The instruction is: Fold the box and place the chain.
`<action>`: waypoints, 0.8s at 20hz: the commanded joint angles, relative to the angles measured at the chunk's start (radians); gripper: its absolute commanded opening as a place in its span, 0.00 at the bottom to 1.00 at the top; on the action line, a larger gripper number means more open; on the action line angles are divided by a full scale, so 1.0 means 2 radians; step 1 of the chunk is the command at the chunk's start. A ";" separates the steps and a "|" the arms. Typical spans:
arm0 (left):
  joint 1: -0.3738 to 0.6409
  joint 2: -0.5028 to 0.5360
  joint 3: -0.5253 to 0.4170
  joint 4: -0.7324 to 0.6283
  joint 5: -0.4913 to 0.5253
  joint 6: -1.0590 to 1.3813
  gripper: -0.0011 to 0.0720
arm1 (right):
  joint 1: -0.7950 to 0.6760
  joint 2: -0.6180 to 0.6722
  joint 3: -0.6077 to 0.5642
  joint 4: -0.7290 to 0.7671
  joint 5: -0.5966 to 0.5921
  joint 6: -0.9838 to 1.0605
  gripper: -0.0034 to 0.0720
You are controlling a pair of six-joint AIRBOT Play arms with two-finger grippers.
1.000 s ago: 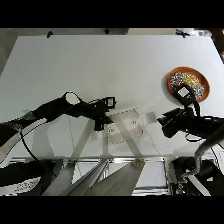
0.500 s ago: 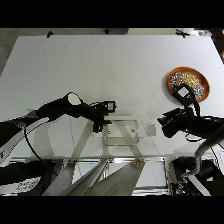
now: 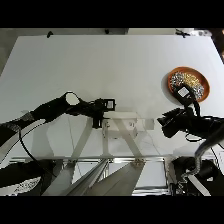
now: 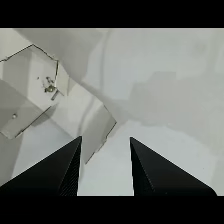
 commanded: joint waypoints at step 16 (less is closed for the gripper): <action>0.000 -0.014 0.000 -0.001 -0.004 -0.003 0.02 | 0.000 0.000 0.000 0.000 0.000 0.000 0.50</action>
